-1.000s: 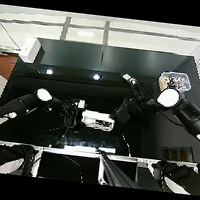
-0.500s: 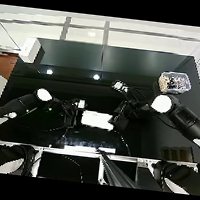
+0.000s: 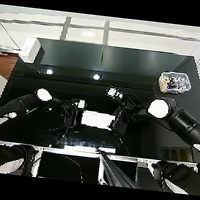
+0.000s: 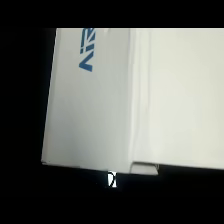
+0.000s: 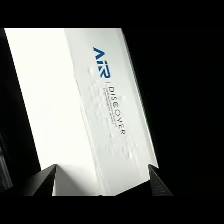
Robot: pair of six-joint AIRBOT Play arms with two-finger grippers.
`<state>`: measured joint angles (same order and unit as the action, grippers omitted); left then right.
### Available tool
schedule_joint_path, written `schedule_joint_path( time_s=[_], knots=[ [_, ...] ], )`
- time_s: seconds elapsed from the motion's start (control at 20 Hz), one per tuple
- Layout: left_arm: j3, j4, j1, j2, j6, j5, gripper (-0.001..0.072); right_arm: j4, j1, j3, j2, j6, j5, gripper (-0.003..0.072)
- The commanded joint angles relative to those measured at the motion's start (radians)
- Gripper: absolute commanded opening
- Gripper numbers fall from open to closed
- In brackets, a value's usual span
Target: Fold the box and place the chain.
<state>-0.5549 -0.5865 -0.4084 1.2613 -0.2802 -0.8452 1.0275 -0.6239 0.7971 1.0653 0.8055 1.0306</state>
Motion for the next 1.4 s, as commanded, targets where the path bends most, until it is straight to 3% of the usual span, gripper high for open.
schedule_joint_path(
  time_s=[0.0, 0.75, 0.8, 0.85, 0.9, 1.35],
  knots=[
    [0.000, 0.000, 0.000, 0.000, 0.000, 0.000, 0.0417, 0.048, -0.009, 0.000, -0.001, 0.005, -0.026, 0.0712],
    [0.000, 0.000, 0.000, 0.001, 0.000, 0.000, 0.0417, 0.108, -0.067, 0.000, 0.038, -0.036, -0.072, 0.0703],
    [0.000, 0.000, 0.000, 0.001, 0.000, 0.000, 0.0417, 0.108, -0.067, 0.000, 0.038, -0.036, -0.072, 0.0653],
    [0.000, 0.000, 0.000, 0.001, 0.000, 0.000, 0.0417, 0.107, -0.067, 0.000, 0.038, -0.035, -0.071, 0.0492],
    [0.000, 0.000, 0.000, 0.001, 0.000, 0.000, 0.0417, 0.107, -0.067, 0.000, 0.038, -0.035, -0.071, 0.0414],
    [0.000, 0.000, 0.000, 0.001, 0.000, 0.000, 0.0417, 0.103, -0.066, 0.021, 0.037, -0.005, -0.067, 0.0411]
  ],
)
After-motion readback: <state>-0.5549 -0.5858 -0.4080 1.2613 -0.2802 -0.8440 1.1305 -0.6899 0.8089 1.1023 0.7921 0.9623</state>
